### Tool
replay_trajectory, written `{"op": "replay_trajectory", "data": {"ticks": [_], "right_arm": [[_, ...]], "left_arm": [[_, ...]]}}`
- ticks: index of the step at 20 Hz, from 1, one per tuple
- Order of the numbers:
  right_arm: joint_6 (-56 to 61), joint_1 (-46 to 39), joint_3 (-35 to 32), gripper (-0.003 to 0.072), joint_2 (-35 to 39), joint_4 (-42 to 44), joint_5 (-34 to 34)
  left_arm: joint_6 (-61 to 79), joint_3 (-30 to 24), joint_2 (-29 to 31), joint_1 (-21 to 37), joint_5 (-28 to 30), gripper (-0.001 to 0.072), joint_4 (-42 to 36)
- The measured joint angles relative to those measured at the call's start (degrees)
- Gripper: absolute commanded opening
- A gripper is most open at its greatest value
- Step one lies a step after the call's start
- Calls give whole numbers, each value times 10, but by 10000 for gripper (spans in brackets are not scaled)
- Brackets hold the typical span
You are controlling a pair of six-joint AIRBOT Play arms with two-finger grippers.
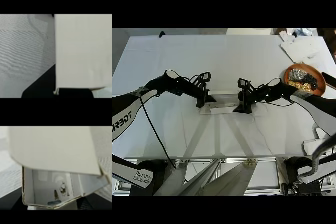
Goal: Fold the box and place the chain.
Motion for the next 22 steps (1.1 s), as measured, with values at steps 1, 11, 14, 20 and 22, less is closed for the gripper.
{"op": "replay_trajectory", "data": {"ticks": [1, 11, 14, 20, 22], "right_arm": [[0, 0, 0, 535, 0, -1, 0], [0, 0, 0, 535, 0, -4, 1], [0, 0, 0, 535, 0, -4, 1], [1, 0, 0, 535, 0, -4, 1], [1, 0, 0, 535, 0, -5, 1]], "left_arm": [[0, 0, 0, 0, 0, 12, 0], [0, 0, 0, 0, 0, 12, 0], [0, 0, 0, 0, 0, 12, 0], [-7, 0, 0, 0, -1, 13, 0], [-10, 0, 0, 0, -1, 45, 0]]}}
